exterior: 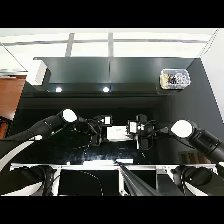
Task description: Fold the box and place the chain.
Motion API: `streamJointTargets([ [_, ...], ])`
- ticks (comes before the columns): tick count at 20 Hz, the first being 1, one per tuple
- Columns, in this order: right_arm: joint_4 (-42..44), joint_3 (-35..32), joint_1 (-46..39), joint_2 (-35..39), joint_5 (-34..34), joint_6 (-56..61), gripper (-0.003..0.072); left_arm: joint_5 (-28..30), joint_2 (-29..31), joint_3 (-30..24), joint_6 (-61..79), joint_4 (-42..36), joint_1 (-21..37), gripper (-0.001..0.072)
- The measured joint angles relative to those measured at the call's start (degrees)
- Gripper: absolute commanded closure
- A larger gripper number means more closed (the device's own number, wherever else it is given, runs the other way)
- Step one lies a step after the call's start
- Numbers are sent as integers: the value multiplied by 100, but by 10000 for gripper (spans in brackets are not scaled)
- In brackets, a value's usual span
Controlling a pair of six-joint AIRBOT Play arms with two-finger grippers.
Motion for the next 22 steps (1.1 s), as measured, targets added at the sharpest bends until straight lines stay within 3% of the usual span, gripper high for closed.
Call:
streamJointTargets([
  [22, -39, 39, 0, 11, 111, 42, 556, -15, -2, 0, 2, 4, -4, 303],
])
